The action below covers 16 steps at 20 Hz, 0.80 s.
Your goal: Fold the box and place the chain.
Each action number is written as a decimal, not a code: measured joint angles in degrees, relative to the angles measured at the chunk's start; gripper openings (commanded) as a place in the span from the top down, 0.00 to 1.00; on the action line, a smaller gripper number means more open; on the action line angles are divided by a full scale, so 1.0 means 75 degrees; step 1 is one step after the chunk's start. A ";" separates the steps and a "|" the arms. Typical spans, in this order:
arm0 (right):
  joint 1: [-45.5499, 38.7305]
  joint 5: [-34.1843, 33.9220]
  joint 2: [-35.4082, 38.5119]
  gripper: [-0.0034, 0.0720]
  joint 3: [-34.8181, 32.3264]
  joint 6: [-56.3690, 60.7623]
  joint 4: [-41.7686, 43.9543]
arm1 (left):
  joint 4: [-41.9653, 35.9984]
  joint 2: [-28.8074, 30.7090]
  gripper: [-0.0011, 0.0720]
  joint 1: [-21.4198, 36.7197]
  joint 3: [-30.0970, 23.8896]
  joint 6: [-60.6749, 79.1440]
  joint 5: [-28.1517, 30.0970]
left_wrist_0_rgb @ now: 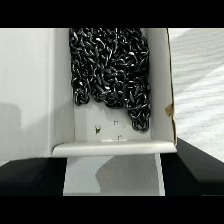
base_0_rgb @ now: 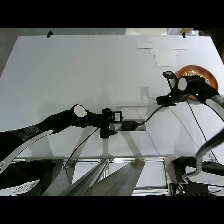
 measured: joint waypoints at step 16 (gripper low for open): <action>0.0149 0.1565 0.2736 0.94 -0.0009 -0.1381 0.1600 | 0.0000 0.0000 0.80 0.0000 0.0000 0.0000 -0.0003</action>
